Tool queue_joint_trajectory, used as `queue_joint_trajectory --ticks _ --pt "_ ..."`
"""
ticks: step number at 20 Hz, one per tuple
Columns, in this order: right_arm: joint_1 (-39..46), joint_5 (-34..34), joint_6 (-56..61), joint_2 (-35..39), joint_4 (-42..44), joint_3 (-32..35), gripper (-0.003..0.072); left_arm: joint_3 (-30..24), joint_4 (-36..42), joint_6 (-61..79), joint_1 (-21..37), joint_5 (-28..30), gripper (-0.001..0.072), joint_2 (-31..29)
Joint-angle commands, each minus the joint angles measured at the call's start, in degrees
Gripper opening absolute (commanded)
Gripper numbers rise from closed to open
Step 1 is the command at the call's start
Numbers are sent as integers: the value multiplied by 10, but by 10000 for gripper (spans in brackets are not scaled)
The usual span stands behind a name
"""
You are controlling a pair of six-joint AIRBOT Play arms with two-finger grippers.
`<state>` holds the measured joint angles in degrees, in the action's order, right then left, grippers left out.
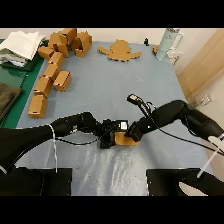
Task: Fold the box.
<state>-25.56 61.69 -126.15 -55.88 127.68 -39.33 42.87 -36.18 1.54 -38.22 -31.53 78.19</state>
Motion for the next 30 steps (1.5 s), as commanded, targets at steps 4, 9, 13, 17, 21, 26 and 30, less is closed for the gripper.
queue_joint_trajectory --ticks 4,9,13,17,21,26,30 --pt "-63 -127 19 137 -28 128 6 0 0 0 0 0 513 0" --pt "-74 -183 17 173 -113 130 6 0 0 0 0 0 512 0" --pt "-86 -184 -41 189 -117 130 7 0 0 0 0 0 512 0" --pt "-141 -192 -102 197 -205 130 84 0 0 0 0 0 513 0" --pt "-174 -194 -154 188 -212 132 456 0 0 0 0 0 512 0" --pt "-174 -234 -154 132 -230 132 494 0 0 0 0 0 513 0" --pt "-174 -237 -155 127 -229 132 601 0 0 0 0 0 512 0"
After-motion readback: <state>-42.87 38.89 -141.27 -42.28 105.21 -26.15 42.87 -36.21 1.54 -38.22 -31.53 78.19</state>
